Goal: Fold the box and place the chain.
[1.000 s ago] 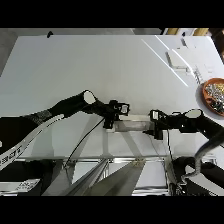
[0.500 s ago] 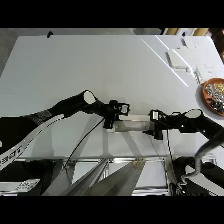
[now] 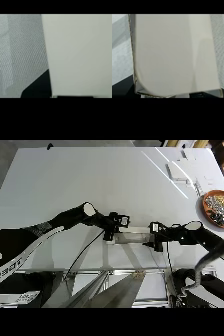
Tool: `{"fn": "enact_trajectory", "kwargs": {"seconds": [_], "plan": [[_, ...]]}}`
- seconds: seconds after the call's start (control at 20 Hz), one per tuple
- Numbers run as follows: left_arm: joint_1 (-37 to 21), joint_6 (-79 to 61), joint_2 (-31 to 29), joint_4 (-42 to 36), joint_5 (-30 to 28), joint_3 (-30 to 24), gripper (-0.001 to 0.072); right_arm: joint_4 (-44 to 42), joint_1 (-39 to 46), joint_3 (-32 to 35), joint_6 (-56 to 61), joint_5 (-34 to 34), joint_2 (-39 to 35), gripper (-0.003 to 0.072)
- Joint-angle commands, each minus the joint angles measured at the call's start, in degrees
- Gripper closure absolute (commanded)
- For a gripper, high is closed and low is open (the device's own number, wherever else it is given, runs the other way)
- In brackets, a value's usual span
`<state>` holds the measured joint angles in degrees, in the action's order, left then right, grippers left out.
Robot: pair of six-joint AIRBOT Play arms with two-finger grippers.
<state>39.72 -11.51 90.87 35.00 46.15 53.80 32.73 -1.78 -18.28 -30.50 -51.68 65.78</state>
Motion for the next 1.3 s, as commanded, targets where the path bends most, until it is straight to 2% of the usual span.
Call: {"fn": "enact_trajectory", "kwargs": {"seconds": [0.0,0.5,0.55,0.7,0.75,0.85,1.0,1.05,1.15,1.2,1.25], "plan": [[0.0,-0.04,0.02,-0.02,-0.02,0.02,0.0699,-0.02,0.0,0.02,0.0,0.02,0.02,0.0273],[0.02,-0.07,0.02,-0.24,-0.44,0.02,0.0698,-0.02,0.0,0.02,0.0,0.02,0.02,0.0273],[0.0,-0.04,0.0,-0.2,-0.85,0.02,0.0656,0.0,0.0,0.02,0.0,0.02,0.02,0.0273],[-0.79,0.2,-0.24,-0.17,-0.52,0.02,0.0306,-0.02,0.0,0.02,0.0,0.02,0.02,0.0273],[-1.07,0.52,-0.57,-0.15,-0.48,0.02,0.0265,-0.02,0.0,0.02,0.0,0.02,0.02,0.0273],[-2.32,2.67,-1.57,1.01,0.02,0.02,0.0238,-0.02,0.0,0.02,0.0,0.04,0.02,0.0273],[-5.42,6.16,-3.8,5.88,3.82,0.02,0.0045,-0.02,0.0,0.02,0.0,0.04,0.02,0.0273],[-6.45,7.69,-4.52,8.02,5.57,0.02,0.0023,-0.02,0.0,0.02,0.0,0.04,0.02,0.0273],[-8.13,11.45,-6.16,12.81,10.51,0.02,0.0019,0.0,0.0,0.02,0.0,0.02,0.02,0.0273],[-8.5,13.99,-7.1,15.43,12.94,0.02,0.0069,0.0,0.0,0.02,0.0,0.02,0.02,0.0273],[-8.57,16.87,-8.13,18.69,15.04,0.02,0.0204,-0.02,0.0,0.02,0.0,0.02,0.02,0.0273]]}}
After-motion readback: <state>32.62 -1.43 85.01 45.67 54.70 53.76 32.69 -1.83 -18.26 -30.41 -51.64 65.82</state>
